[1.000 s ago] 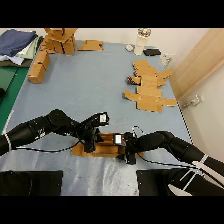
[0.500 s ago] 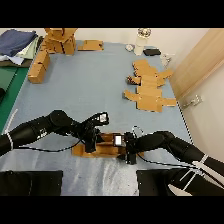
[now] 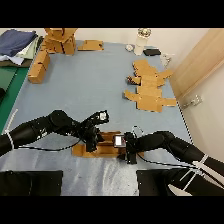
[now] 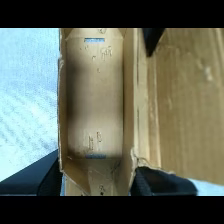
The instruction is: Fold the box.
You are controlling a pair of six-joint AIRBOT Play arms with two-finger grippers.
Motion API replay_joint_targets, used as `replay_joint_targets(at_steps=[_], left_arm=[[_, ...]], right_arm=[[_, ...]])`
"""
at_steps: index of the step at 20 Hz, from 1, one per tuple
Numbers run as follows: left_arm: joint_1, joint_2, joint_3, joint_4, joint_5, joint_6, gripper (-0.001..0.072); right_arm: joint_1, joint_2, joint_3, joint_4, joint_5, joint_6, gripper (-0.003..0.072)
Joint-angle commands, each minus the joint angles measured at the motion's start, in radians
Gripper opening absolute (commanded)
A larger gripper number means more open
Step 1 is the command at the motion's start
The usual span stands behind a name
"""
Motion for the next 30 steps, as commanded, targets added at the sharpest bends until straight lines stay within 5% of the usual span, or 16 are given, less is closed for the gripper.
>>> replay_joint_targets(at_steps=[1, 8, 9, 10, 11, 15, 18, 22, 23, 24, 25, 30], left_arm=[[0.001, -0.001, 0.001, 0.002, 0.003, -0.003, 0.0014], [0.001, -0.001, 0.001, 0.002, 0.003, -0.003, 0.0017], [0.001, 0.0, 0.001, 0.003, 0.004, -0.004, 0.0179], [0.001, 0.0, 0.001, 0.003, 0.01, -0.028, 0.0421], [0.001, 0.0, 0.001, 0.007, 0.021, -0.084, 0.0443], [0.042, 0.029, 0.006, 0.193, -0.054, -0.309, 0.0443], [0.11, 0.142, 0.018, 0.385, -0.177, -0.51, 0.0443], [0.163, 0.32, 0.022, 0.426, -0.306, -0.643, 0.0441], [0.163, 0.342, 0.02, 0.434, -0.34, -0.704, 0.0427], [0.163, 0.354, 0.018, 0.434, -0.388, -0.778, 0.0279], [0.161, 0.356, 0.016, 0.433, -0.436, -0.823, 0.0215], [0.161, 0.351, -0.045, 0.43, -0.506, -0.946, 0.0215]], right_arm=[[-0.001, 0.0, 0.0, -0.003, -0.001, 0.0, 0.0455], [-0.001, 0.0, 0.0, -0.003, -0.001, 0.0, 0.0455], [0.0, 0.0, 0.0, -0.003, -0.001, 0.0, 0.0455], [0.0, 0.0, 0.0, -0.003, -0.001, 0.0, 0.0455], [0.0, 0.0, 0.0, -0.003, -0.001, 0.0, 0.0456], [-0.001, 0.0, 0.0, -0.005, -0.001, 0.0, 0.0455], [-0.001, 0.0, 0.0, -0.005, -0.001, 0.0, 0.0455], [-0.001, 0.0, 0.0, -0.005, -0.001, 0.0, 0.0458], [-0.001, 0.0, 0.0, -0.005, -0.001, 0.0, 0.0458], [-0.001, 0.0, 0.0, -0.005, -0.001, 0.0, 0.0458], [-0.001, 0.0, 0.0, -0.005, -0.001, 0.0, 0.0459], [0.0, 0.0, 0.0, -0.005, -0.001, 0.0, 0.0461]])
